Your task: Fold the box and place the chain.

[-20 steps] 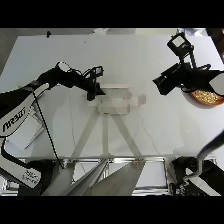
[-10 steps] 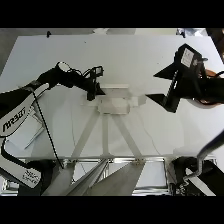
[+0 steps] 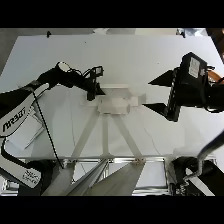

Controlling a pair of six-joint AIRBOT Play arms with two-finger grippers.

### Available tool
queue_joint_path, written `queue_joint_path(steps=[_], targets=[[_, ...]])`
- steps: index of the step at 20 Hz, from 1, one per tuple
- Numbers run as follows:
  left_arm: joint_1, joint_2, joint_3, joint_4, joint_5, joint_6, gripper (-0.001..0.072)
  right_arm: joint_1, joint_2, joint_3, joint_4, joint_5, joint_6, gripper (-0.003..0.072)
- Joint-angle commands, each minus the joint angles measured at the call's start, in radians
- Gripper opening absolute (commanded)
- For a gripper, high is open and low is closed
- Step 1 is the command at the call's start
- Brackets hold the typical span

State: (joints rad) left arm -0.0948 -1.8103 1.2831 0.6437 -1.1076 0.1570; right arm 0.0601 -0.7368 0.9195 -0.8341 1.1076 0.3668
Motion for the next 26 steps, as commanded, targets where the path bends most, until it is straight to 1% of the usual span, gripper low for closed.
queue_joint_path(steps=[1, 2, 5, 7, 10, 13, 15, 18, 23, 24, 26], targets=[[0.000, -0.001, 0.001, 0.000, 0.000, 0.000, 0.0012, 0.001, -0.002, -0.133, 0.045, -0.188, -0.138, 0.0689], [0.000, -0.001, 0.001, 0.000, 0.000, 0.000, 0.0012, 0.001, -0.009, -0.192, 0.063, -0.212, -0.178, 0.0689], [0.000, -0.001, 0.001, 0.000, 0.000, 0.000, 0.0012, 0.001, -0.071, -0.335, 0.119, -0.214, -0.376, 0.0689], [0.000, -0.001, 0.001, 0.000, 0.000, 0.000, 0.0012, 0.001, -0.142, -0.373, 0.114, -0.234, -0.459, 0.0689], [0.000, -0.001, 0.001, 0.001, 0.000, 0.000, 0.0012, 0.001, -0.269, -0.373, 0.119, -0.302, -0.502, 0.0689], [0.000, -0.001, 0.001, 0.000, 0.000, 0.000, 0.0012, 0.007, -0.370, -0.373, 0.161, -0.313, -0.571, 0.0689], [0.000, -0.001, 0.001, 0.000, 0.000, 0.000, 0.0012, 0.029, -0.407, -0.373, 0.214, -0.325, -0.635, 0.0689], [0.000, -0.001, 0.001, 0.000, 0.000, 0.000, 0.0012, 0.055, -0.471, -0.373, 0.335, -0.374, -0.732, 0.0689], [0.000, -0.001, 0.001, 0.000, 0.000, 0.000, 0.0012, 0.069, -0.553, -0.373, 0.409, -0.467, -0.752, 0.0689], [0.000, -0.001, 0.001, 0.000, 0.000, 0.000, 0.0012, 0.069, -0.558, -0.373, 0.441, -0.477, -0.772, 0.0689], [0.000, -0.001, 0.001, 0.000, 0.000, 0.000, 0.0012, 0.069, -0.559, -0.373, 0.558, -0.497, -0.850, 0.0689]])
